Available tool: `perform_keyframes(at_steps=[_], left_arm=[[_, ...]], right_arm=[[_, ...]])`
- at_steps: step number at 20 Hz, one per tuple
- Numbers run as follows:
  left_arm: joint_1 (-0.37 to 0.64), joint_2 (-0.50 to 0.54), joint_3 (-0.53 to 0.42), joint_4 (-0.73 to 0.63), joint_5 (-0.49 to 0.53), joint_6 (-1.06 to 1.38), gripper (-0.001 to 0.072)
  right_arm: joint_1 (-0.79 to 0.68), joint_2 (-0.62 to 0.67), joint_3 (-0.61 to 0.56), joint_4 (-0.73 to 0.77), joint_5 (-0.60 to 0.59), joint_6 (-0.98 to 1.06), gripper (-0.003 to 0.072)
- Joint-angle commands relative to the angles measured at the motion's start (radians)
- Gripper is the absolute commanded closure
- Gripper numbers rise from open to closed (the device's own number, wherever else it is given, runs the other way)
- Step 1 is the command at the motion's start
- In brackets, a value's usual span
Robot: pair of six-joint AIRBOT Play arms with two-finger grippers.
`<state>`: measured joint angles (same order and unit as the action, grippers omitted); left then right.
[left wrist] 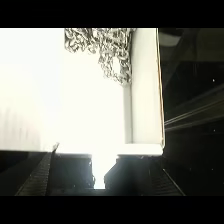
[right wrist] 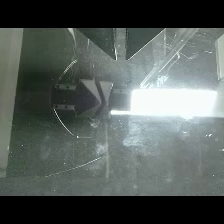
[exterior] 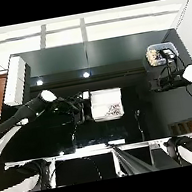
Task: Fold the box and place the chain.
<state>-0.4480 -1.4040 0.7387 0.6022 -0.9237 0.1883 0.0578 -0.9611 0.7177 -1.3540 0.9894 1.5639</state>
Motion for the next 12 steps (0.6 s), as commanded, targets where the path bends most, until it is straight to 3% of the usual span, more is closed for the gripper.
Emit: perform_keyframes(at_steps=[1, 6, 7, 8, 9, 11, 12], left_arm=[[-0.005, -0.004, 0.003, -0.008, 0.001, 0.006, -0.0007], [-0.045, -0.006, 0.003, -0.006, 0.006, 0.007, 0.0007], [-0.045, -0.008, 0.003, 0.000, 0.006, 0.005, 0.0045], [-0.043, -0.007, 0.003, 0.023, 0.014, -0.013, 0.0178], [-0.043, -0.007, 0.003, 0.048, 0.021, -0.043, 0.0226], [-0.044, -0.007, 0.003, 0.075, 0.026, -0.062, 0.0226], [-0.044, -0.007, 0.004, 0.075, 0.027, -0.062, 0.0226]], right_arm=[[0.000, 0.001, 0.000, 0.000, 0.000, -0.001, 0.0630], [0.000, 0.001, 0.000, 0.000, 0.000, -0.001, 0.0631], [0.000, 0.000, 0.000, 0.000, 0.000, -0.002, 0.0630], [0.000, 0.001, 0.000, 0.001, 0.001, -0.008, 0.0630], [0.000, 0.001, 0.000, 0.001, 0.000, -0.017, 0.0630], [0.000, 0.000, 0.000, 0.056, -0.034, -0.058, 0.0616], [0.000, -0.001, 0.000, 0.121, -0.073, -0.078, 0.0557]])
